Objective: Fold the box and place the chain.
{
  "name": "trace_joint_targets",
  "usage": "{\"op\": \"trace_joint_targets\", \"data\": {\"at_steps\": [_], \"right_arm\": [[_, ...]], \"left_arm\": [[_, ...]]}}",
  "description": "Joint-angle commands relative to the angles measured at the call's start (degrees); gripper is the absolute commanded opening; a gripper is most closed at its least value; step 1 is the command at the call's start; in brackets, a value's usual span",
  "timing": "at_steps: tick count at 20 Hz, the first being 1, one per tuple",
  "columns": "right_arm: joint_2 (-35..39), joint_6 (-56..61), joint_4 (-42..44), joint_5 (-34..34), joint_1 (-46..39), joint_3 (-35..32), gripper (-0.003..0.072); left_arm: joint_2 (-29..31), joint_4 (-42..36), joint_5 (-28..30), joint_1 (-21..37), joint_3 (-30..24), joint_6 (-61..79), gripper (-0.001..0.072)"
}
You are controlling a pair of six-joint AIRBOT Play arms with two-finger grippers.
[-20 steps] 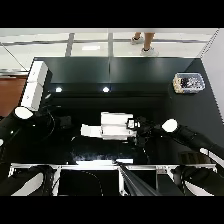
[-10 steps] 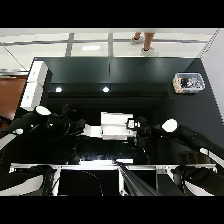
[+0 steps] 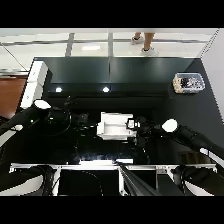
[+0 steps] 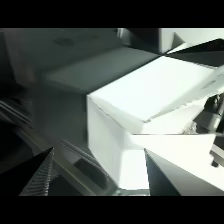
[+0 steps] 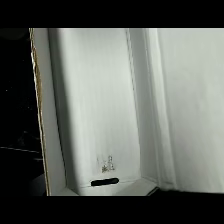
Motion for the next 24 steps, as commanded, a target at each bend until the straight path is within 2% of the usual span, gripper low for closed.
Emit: {"op": "trace_joint_targets", "data": {"at_steps": [1, 4, 7, 11, 16, 17, 18, 19, 22, 24], "right_arm": [[0.0, 0.0, 0.0, 0.0, 0.0, 0.0, 0.048], [0.0, 0.0, 0.0, 0.0, 0.0, 0.0, 0.048], [0.0, 0.0, 0.0, 0.0, 0.0, 0.0, 0.048], [0.0, 0.0, 0.0, 0.0, 0.0, 0.0, 0.048], [0.0, 0.0, 0.0, 0.0, 0.0, 0.0, 0.0479], [0.0, 0.0, 0.0, 0.0, 0.0, 0.0, 0.048], [0.0, 0.0, 0.0, 0.0, 0.0, 0.0, 0.048], [0.0, 0.0, 0.0, 0.0, 0.0, 0.0, 0.048], [0.0, 0.0, 0.0, 0.0, 0.0, 0.0, 0.048], [0.0, 0.0, 0.0, 0.0, 0.0, 0.0, 0.048]], "left_arm": [[0.1, -0.3, -1.6, -1.7, 1.7, 0.3, 0.0636], [0.1, 1.7, 0.2, -7.4, 4.5, -1.2, 0.0636], [0.2, 8.5, 3.6, -12.4, 8.4, -12.3, 0.0626], [0.2, 18.6, 2.7, -16.9, 12.2, -23.5, 0.0618], [0.2, 19.7, 2.7, -19.8, 13.0, -27.2, 0.0616], [0.2, 19.7, 3.3, -20.3, 13.0, -28.2, 0.0608], [0.2, 19.7, 4.2, -20.7, 13.0, -29.0, 0.051], [0.2, 19.7, 5.1, -21.1, 13.0, -29.4, 0.0445], [0.2, 20.8, 6.4, -22.3, 13.4, -31.9, 0.0445], [0.2, 25.0, 6.4, -23.4, 14.0, -35.0, 0.0445]]}}
